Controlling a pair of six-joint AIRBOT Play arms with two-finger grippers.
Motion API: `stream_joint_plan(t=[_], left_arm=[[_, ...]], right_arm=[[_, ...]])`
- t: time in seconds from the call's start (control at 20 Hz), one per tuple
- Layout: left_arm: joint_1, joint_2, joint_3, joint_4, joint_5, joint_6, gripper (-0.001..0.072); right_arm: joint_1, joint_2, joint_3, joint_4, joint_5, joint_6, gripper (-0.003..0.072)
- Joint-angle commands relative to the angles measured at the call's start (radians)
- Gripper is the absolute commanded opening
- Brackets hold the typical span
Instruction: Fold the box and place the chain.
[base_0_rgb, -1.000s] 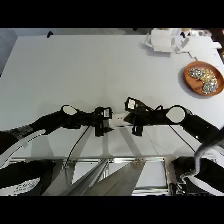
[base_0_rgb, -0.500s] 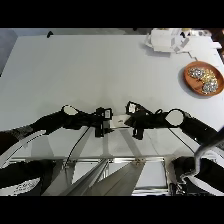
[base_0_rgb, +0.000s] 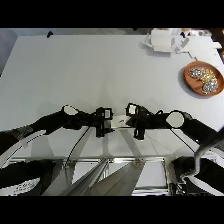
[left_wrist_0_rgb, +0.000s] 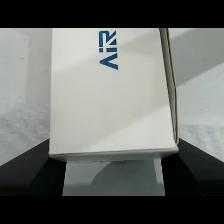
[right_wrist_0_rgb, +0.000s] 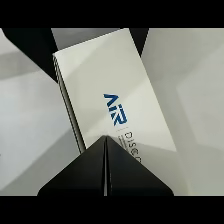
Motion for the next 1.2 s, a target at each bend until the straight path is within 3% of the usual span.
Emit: stream_joint_plan(t=[0.0,0.2,0.35,0.45,0.55,0.65,0.75,0.9,1.15], left_arm=[[0.0,0.0,0.0,0.007,0.003,0.001,0.0138],[0.0,0.0,0.0,0.007,0.004,0.001,0.0138],[0.0,0.0,0.0,0.006,0.003,0.001,0.0138],[0.001,0.0,0.0,0.007,0.003,0.001,0.0138],[0.0,0.0,0.0,0.006,0.003,0.001,0.0138],[0.001,0.0,0.0,0.007,0.004,0.001,0.0138],[0.0,0.0,0.0,0.006,0.004,0.001,0.0138],[0.0,0.0,0.0,0.007,0.004,0.001,0.0138],[0.0,0.0,0.0,0.004,0.003,0.001,0.0138]], right_arm=[[-0.001,0.074,0.028,0.022,-0.032,0.004,0.0016],[-0.001,0.143,0.076,0.021,-0.047,0.008,0.0016],[-0.071,0.188,0.104,-0.062,-0.004,0.2,0.0016],[-0.175,0.226,0.129,-0.253,0.099,0.462,0.0012],[-0.317,0.236,0.148,-0.429,0.286,0.706,0.0011],[-0.489,0.224,0.148,-0.509,0.465,0.843,0.0011],[-0.654,0.198,0.148,-0.518,0.583,0.868,0.0013],[-0.829,0.184,0.148,-0.529,0.62,0.867,0.0016],[-0.917,0.184,0.148,-0.533,0.7,0.867,0.0016]])
